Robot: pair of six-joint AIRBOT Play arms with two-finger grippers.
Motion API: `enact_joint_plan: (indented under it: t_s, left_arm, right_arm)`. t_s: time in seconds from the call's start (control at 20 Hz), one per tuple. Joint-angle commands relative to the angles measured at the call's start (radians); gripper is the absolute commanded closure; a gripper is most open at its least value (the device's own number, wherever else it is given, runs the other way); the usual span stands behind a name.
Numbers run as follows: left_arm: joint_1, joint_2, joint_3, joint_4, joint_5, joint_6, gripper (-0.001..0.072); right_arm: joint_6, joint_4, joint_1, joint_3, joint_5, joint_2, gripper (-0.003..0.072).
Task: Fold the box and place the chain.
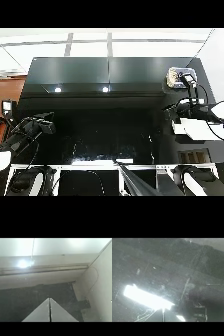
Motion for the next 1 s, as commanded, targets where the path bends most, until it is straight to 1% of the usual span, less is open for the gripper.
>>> enact_joint_plan:
  t_s: [0.0, 0.45, 0.55, 0.6, 0.65, 0.7, 0.75, 0.8, 0.9, 0.95]
  left_arm:
    - [0.001, 0.000, 0.000, 0.000, 0.000, 0.000, 0.0684]
    - [0.001, 0.000, 0.000, 0.000, 0.001, 0.000, 0.0684]
    - [0.001, 0.000, 0.000, -0.007, 0.039, -0.009, 0.0684]
    - [0.001, 0.000, 0.000, -0.050, 0.058, -0.014, 0.0684]
    - [0.001, 0.000, -0.002, -0.076, 0.112, -0.009, 0.0684]
    - [0.001, -0.009, -0.005, -0.085, 0.221, -0.010, 0.0684]
    - [0.001, -0.019, -0.005, -0.090, 0.306, -0.011, 0.0684]
    - [0.000, -0.032, -0.005, -0.106, 0.379, -0.011, 0.0684]
    - [0.000, -0.084, -0.007, -0.151, 0.518, -0.012, 0.0683]
    - [-0.003, -0.116, -0.007, -0.229, 0.553, -0.028, 0.0683]
  right_arm:
    - [0.000, 0.000, 0.000, -0.001, 0.000, 0.000, 0.0670]
    - [0.000, 0.000, 0.000, -0.001, 0.000, 0.000, 0.0670]
    - [0.000, 0.000, 0.000, -0.001, 0.000, 0.000, 0.0670]
    - [0.000, 0.000, 0.000, -0.001, -0.009, 0.000, 0.0670]
    - [0.000, 0.000, 0.001, -0.001, -0.058, 0.000, 0.0670]
    - [0.000, 0.000, 0.001, -0.001, -0.124, 0.000, 0.0670]
    - [0.001, 0.014, 0.001, -0.001, -0.191, 0.000, 0.0670]
    - [0.001, 0.056, 0.001, -0.001, -0.217, 0.000, 0.0670]
    - [0.001, 0.158, 0.001, -0.001, -0.218, 0.000, 0.0670]
    - [0.001, 0.222, 0.001, -0.001, -0.222, 0.000, 0.0670]
